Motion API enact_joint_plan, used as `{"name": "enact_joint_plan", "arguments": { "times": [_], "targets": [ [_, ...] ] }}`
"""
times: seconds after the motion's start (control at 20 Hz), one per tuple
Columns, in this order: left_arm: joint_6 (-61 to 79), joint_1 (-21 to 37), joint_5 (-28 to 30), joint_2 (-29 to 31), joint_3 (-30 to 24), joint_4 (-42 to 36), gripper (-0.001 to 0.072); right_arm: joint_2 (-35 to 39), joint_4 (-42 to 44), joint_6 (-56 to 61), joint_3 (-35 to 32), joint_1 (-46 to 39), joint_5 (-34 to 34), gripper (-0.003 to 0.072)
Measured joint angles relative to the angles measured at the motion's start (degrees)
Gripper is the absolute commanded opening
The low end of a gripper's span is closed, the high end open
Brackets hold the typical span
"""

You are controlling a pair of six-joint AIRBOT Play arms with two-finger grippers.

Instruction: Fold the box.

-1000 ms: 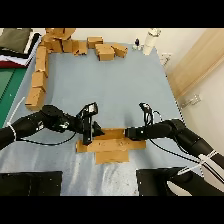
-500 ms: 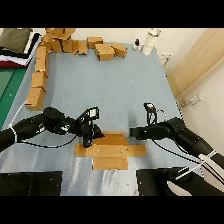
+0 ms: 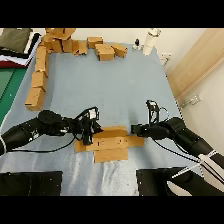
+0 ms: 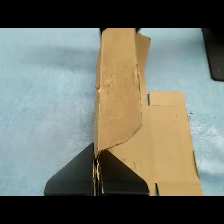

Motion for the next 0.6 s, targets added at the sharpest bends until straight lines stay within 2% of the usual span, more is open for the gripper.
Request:
{"name": "enact_joint_plan", "arguments": {
  "times": [0.35,0.6],
  "targets": [
    [1.4,-2.4,0.8,-3.3,-1.2,-0.9,0.0011,1.4,-0.5,0.5,0.0,0.0,5.2,0.0003],
    [-0.3,-2.7,-2.1,-4.6,-1.4,-0.6,0.0012,5.0,-0.9,0.6,0.0,0.0,6.4,0.0003]
  ]
}}
